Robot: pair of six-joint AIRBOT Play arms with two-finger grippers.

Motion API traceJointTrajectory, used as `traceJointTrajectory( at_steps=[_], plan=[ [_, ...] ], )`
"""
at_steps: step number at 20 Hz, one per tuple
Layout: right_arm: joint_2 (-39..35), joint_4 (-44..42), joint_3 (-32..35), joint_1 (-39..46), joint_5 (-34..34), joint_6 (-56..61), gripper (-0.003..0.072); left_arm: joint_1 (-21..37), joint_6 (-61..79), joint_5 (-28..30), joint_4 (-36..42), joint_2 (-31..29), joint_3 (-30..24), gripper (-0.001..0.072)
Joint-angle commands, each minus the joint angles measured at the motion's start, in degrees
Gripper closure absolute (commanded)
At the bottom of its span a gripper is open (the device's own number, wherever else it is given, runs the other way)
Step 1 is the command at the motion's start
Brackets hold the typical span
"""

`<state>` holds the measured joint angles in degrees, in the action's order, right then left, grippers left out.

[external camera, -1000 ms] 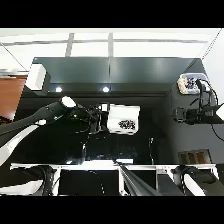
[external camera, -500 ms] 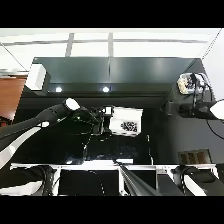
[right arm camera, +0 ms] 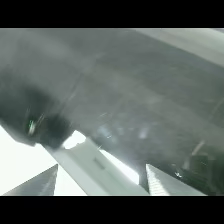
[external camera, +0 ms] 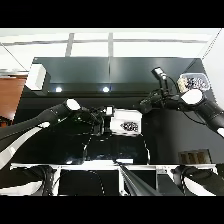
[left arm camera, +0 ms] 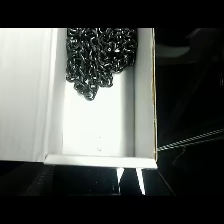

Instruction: Fold the box and place the chain.

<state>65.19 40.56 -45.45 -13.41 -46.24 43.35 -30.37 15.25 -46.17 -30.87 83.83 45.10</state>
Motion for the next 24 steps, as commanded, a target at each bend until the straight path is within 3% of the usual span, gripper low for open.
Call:
traceJointTrajectory(
  at_steps=[1, 5, 10, 24],
  plan=[
    [0.48, 6.4, -3.76, -0.87, -11.98, -8.39, -0.003, 0.0, -0.04, 0.15, -0.09, 0.04, 0.02, 0.0304],
    [0.24, 9.29, -3.54, -1.55, -19.08, -16.41, -0.0029, 0.0, -0.04, 0.13, -0.09, 0.04, 0.02, 0.0304],
    [0.26, 9.31, -0.81, -4.74, -14.91, -25.24, -0.0021, 0.0, -0.04, 0.13, -0.11, 0.04, 0.02, 0.0304],
    [-1.75, 11.26, -0.2, -7.39, -15.58, -24.04, -0.0021, 0.0, -0.04, 0.13, -0.11, 0.04, 0.02, 0.0304]
  ],
)
